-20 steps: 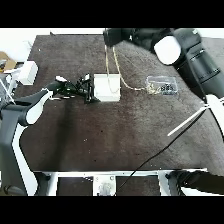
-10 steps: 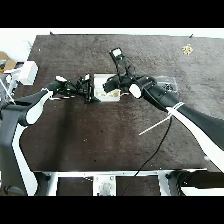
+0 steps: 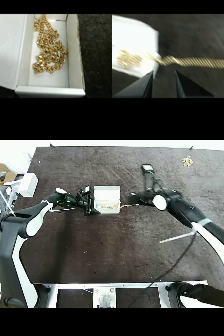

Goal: Fold the box and place the chain.

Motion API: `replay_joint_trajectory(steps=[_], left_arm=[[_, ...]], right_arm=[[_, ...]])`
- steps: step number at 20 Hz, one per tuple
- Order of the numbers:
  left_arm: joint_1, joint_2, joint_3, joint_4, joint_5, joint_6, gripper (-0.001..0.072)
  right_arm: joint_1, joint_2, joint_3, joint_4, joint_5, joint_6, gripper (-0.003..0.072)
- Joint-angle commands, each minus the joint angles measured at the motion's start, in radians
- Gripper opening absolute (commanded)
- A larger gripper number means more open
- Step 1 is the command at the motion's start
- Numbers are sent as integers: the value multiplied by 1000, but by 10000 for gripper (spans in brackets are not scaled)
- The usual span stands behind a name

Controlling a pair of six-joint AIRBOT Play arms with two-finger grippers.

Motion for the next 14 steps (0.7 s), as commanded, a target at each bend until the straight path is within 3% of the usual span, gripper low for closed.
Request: replay_joint_trajectory(steps=[1, 3, 8, 11, 14], left_arm=[[-1, 1, 0, 0, 0, 0, 163], [-1, 1, 0, 0, 0, 0, 163], [-1, 1, 0, 0, 0, 0, 163], [-1, 1, 0, 0, -3, 0, 164], [-1, 1, 0, 0, -3, 0, 163]], right_arm=[[-120, 116, -210, 10, -27, 219, 334], [-164, 87, -282, 93, -188, 250, 357], [-179, -77, -282, 294, -522, 253, 364], [-179, -150, -280, 320, -615, 269, 364], [-182, -231, -220, 338, -618, 272, 364]])
